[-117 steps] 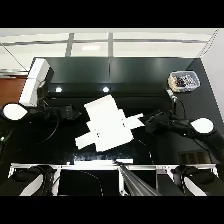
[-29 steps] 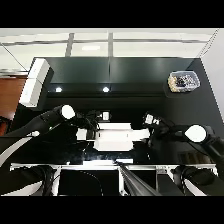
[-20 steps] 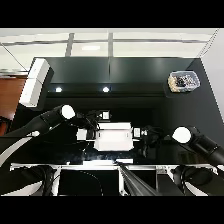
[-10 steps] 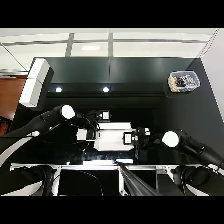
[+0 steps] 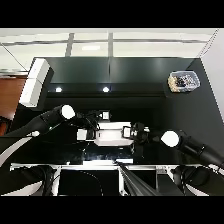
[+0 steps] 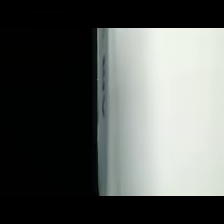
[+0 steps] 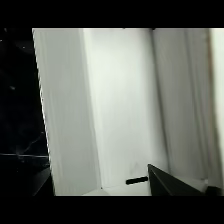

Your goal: Fold the box and place the chain.

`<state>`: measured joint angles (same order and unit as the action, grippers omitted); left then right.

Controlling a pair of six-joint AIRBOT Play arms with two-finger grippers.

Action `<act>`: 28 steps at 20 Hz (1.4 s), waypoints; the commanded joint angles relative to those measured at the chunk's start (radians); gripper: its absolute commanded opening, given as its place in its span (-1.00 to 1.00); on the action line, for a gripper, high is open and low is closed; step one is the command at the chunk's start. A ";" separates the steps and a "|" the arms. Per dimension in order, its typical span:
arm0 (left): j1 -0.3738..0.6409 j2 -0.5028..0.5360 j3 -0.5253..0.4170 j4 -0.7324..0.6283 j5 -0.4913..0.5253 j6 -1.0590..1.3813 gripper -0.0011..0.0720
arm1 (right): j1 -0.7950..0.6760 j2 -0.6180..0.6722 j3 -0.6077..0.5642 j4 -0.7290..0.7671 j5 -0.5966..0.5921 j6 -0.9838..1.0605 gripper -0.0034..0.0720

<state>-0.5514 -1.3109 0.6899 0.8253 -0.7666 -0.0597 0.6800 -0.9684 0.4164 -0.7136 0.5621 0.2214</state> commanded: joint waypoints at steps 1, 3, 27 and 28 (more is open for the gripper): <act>0.000 -0.001 0.000 0.000 -0.001 0.000 -0.89 | -0.065 0.039 0.010 0.004 -0.002 0.010 0.81; 0.000 -0.001 0.000 0.000 -0.001 0.000 -0.89 | -0.082 0.040 0.011 0.005 0.016 0.008 0.81; 0.000 -0.001 0.000 0.000 0.012 0.000 -0.89 | -0.151 -0.010 0.040 0.217 0.060 -0.299 0.81; 0.000 -0.001 0.000 0.000 0.012 0.001 -0.89 | -0.151 -0.025 0.040 0.215 0.058 -0.307 0.81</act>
